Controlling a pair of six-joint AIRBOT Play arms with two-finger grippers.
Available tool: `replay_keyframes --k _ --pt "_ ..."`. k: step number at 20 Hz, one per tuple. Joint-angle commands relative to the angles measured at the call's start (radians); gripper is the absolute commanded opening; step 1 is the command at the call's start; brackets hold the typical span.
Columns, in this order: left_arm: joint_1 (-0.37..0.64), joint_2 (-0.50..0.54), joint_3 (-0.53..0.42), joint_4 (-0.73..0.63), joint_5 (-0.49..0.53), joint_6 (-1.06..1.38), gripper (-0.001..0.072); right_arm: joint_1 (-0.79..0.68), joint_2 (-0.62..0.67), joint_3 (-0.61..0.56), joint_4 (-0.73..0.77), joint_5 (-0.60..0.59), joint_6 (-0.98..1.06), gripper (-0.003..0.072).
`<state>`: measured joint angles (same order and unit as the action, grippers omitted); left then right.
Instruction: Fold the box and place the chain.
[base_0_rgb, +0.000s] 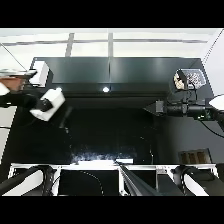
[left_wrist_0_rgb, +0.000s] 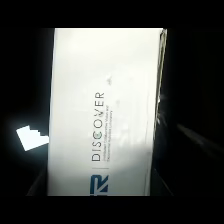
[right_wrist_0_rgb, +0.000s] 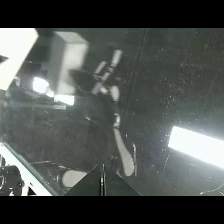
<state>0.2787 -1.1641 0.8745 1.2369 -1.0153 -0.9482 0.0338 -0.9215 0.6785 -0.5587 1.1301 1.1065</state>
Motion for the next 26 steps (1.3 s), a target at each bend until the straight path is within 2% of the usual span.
replay_keyframes --k 1,5,8,11,18,19,20,23,26 --pt "0.196 0.008 0.010 0.011 0.147 -0.051 0.0294 0.000 0.000 0.001 0.000 -0.010 0.000 0.0037" --pt "0.227 -0.050 0.018 0.018 0.307 -0.050 0.0294 0.000 0.000 0.001 0.001 -0.013 0.000 0.0037" --pt "0.217 -0.160 0.055 -0.067 0.305 -0.049 0.0294 0.000 0.000 0.001 0.001 -0.013 0.000 0.0037" --pt "0.179 -0.241 0.092 -0.074 0.319 -0.007 0.0294 0.000 0.000 0.001 0.001 -0.017 0.001 0.0037" --pt "0.146 -0.280 0.122 -0.069 0.424 -0.001 0.0299 0.000 0.000 0.001 0.000 -0.017 0.001 0.0037" --pt "0.143 -0.280 0.122 -0.066 0.424 0.000 0.0455 0.000 0.000 0.001 0.000 -0.017 0.001 0.0037" --pt "0.143 -0.278 0.123 -0.068 0.422 -0.005 0.0704 0.000 0.000 0.001 0.000 -0.018 0.001 0.0037" --pt "0.132 -0.235 0.141 -0.069 0.350 -0.005 0.0709 0.000 0.000 0.001 0.001 -0.018 0.001 0.0037" --pt "0.119 -0.139 0.188 -0.074 0.248 -0.005 0.0709 0.000 0.000 0.001 0.001 -0.019 0.000 0.0038"
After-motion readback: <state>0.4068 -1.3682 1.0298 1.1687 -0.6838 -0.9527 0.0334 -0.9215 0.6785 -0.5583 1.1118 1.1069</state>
